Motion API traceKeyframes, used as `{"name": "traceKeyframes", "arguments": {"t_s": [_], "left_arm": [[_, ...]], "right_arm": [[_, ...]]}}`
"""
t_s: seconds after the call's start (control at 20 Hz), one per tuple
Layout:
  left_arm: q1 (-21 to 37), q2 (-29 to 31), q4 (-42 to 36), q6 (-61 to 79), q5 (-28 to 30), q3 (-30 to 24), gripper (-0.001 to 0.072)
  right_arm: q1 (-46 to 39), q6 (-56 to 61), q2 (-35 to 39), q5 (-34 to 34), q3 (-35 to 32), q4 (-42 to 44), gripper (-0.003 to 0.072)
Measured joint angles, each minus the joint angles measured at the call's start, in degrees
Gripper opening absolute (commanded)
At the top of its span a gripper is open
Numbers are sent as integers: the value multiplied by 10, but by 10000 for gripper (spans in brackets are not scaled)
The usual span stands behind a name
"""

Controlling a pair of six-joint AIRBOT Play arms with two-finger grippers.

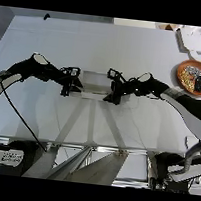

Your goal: Fold the box and place the chain.

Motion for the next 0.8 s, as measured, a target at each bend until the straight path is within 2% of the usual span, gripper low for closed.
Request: {"name": "traceKeyframes", "arguments": {"t_s": [0.35, 0.4, 0.45, 0.55, 0.6, 0.8], "left_arm": [[0, 0, -30, 2, 1, 0, 59], [-1, -1, -32, 2, 1, 0, 77], [-1, -2, -34, 2, 1, 0, 150], [-4, -6, -38, 2, -2, 0, 390], [-6, -9, -39, 2, -2, 0, 418], [-13, -16, -46, 1, 8, 0, 405]], "right_arm": [[0, 0, 0, 0, 0, 0, 413], [0, 0, 0, 0, 0, 0, 413], [0, 0, 0, 0, 0, 0, 413], [0, 0, 0, 0, 0, 0, 413], [0, 0, 0, 0, 0, 0, 413], [0, -1, 0, 0, 0, 0, 413]]}}
